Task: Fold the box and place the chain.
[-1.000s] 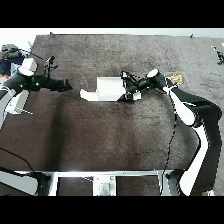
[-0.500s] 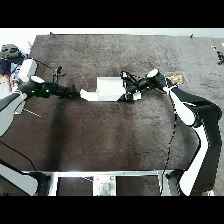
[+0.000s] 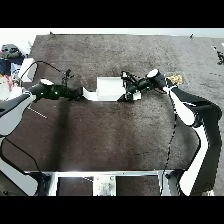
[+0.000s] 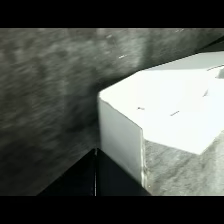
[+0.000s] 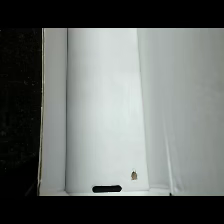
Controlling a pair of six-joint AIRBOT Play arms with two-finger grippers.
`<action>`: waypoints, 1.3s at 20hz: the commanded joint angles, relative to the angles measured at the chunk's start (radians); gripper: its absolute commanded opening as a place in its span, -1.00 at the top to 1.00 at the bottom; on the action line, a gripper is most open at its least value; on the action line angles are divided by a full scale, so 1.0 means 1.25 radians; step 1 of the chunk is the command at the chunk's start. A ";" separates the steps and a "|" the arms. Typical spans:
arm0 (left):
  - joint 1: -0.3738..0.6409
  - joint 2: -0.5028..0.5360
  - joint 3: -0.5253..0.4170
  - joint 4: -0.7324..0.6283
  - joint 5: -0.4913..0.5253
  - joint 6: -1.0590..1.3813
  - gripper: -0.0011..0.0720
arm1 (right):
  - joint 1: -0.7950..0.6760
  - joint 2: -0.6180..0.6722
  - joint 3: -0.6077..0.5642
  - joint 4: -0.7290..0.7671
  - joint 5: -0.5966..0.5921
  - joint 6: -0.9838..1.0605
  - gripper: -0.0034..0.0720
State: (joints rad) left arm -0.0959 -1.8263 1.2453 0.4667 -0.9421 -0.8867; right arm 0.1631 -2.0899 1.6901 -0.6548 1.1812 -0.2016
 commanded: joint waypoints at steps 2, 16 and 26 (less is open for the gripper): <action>-0.016 -0.001 0.034 -0.051 -0.017 0.035 0.91 | 0.000 0.001 0.000 0.000 0.000 0.000 -0.19; -0.097 -0.001 0.174 0.165 -0.066 -0.146 -0.19 | 0.000 0.001 0.000 0.000 0.000 0.000 -0.19; -0.161 -0.001 0.221 0.238 -0.004 -0.307 -0.18 | 0.000 0.001 0.000 0.000 0.000 0.000 -0.19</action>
